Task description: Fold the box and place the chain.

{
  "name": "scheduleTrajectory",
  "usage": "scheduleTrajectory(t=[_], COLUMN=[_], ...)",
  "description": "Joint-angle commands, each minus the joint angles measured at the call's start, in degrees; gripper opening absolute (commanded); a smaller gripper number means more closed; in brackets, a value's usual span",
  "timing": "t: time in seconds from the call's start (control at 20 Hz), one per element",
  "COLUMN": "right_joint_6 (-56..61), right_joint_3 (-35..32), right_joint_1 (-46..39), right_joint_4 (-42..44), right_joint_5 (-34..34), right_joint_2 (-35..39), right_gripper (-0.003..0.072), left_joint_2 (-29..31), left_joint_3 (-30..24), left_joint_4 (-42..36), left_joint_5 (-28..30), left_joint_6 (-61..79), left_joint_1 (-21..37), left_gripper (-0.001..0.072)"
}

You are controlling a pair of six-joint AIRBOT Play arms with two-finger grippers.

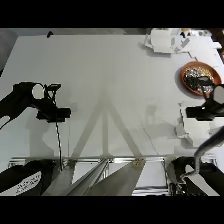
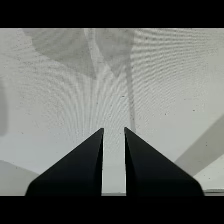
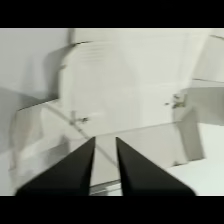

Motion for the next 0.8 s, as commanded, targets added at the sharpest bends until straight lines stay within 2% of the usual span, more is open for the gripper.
scheduleTrajectory(t=[0.0,0.15,0.35,0.45,0.5,0.6,0.65,0.75], right_joint_6=[-8.7,-9.8,-10.2,-9.7,-9.1,-8.0,-7.8,-7.8], right_joint_3=[0.4,0.4,0.4,0.4,0.4,0.4,0.4,0.4], right_joint_1=[-14.9,-21.9,-24.1,-24.9,-25.2,-26.0,-26.1,-26.1], right_joint_4=[-8.3,-9.8,-18.6,-18.8,-18.9,-18.9,-18.8,-18.2], right_joint_5=[-6.8,-9.6,-10.1,-10.7,-10.6,-10.1,-9.8,-8.9], right_joint_2=[-0.4,-5.5,-14.0,-17.0,-18.4,-21.3,-22.3,-23.5], right_gripper=[0.0623,0.0623,0.0622,0.0607,0.0559,0.0535,0.0501,0.0347], left_joint_2=[0.0,0.0,0.0,0.0,0.0,0.0,0.0,0.0], left_joint_3=[0.0,0.0,0.0,0.0,0.0,0.0,0.0,0.0], left_joint_4=[0.0,0.0,0.0,0.0,0.0,0.0,0.0,0.0], left_joint_5=[0.0,0.0,0.0,0.0,0.0,0.0,0.0,0.0], left_joint_6=[0.0,0.0,0.0,0.0,0.0,0.0,0.0,0.0], left_joint_1=[0.1,0.1,0.1,0.1,0.1,0.1,0.1,0.1], left_gripper=[0.0142,0.0142,0.0142,0.0142,0.0142,0.0142,0.0142,0.0142])
